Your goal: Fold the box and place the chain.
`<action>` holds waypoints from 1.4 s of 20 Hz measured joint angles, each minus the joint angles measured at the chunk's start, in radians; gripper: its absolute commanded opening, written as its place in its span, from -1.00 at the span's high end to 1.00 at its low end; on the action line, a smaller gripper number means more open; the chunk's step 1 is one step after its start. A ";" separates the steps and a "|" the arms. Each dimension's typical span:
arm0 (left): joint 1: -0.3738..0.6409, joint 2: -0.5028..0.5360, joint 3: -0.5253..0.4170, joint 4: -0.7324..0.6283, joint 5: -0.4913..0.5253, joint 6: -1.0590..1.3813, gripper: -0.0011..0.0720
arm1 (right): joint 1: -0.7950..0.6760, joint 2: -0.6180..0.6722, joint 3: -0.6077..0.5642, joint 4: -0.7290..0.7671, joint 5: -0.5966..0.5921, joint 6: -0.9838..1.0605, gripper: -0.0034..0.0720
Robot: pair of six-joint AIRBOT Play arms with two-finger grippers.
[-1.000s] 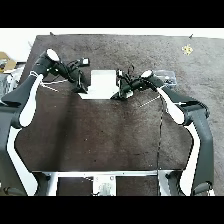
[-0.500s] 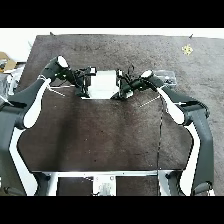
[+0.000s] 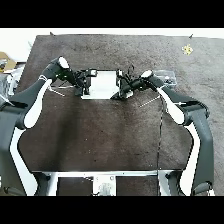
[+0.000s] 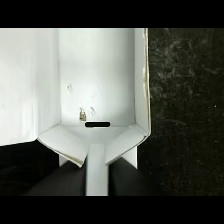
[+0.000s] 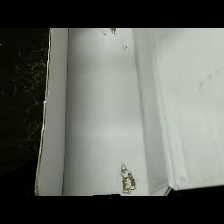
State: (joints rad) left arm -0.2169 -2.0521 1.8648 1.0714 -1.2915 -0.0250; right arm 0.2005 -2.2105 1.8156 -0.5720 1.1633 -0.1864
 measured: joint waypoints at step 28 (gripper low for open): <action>0.000 -0.041 -0.016 -0.233 0.006 -0.002 -0.59 | 0.000 0.000 0.000 -0.001 0.002 -0.001 0.06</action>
State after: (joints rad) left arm -0.2169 -2.0930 1.8492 0.8387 -1.2850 -0.0265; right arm 0.2005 -2.2105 1.8156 -0.5732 1.1648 -0.1875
